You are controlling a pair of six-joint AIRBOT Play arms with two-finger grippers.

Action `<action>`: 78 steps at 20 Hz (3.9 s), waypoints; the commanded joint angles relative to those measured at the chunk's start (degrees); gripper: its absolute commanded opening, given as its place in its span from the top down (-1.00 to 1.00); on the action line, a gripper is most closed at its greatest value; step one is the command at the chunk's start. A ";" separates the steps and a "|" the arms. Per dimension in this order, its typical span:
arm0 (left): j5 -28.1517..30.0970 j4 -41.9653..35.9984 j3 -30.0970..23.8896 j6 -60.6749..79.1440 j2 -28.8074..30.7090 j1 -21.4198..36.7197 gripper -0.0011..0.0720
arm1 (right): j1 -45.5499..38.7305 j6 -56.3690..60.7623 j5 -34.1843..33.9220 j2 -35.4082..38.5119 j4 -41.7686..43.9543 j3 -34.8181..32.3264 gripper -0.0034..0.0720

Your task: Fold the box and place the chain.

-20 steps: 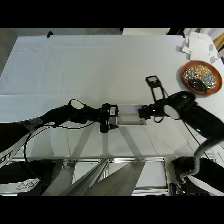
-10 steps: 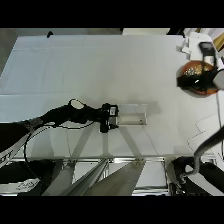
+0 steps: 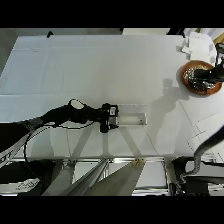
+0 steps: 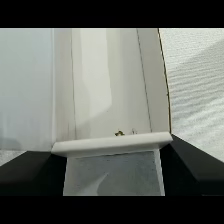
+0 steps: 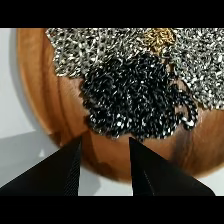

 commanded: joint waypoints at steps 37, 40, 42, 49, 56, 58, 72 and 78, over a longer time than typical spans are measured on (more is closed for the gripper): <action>0.02 0.00 0.04 0.00 -0.04 0.04 0.77 | -0.74 -17.07 30.73 34.75 27.12 1.70 0.87; 0.02 0.00 0.04 0.00 -0.04 0.04 0.77 | -0.74 -17.11 33.90 40.37 31.61 0.02 0.87; 0.02 0.00 0.04 0.00 -0.04 0.04 0.77 | -0.37 -17.33 34.69 44.39 36.04 -4.72 0.87; 0.02 0.02 0.04 0.00 -0.04 0.04 0.77 | 14.43 -17.59 27.43 54.66 36.70 -24.15 0.87; 0.02 0.00 0.04 0.00 -0.04 0.04 0.77 | 32.46 -16.46 14.40 54.60 36.70 -29.29 0.87; 0.02 0.00 0.04 0.00 -0.04 0.04 0.77 | 36.48 -16.44 11.10 54.07 36.63 -29.40 0.87; 0.00 0.02 0.07 0.00 -0.04 0.04 0.77 | 49.68 -16.46 -7.52 32.72 36.44 -40.00 0.87; 0.00 0.02 0.04 0.00 -0.04 0.04 0.77 | 49.66 -16.48 -9.66 30.62 36.96 -40.00 0.27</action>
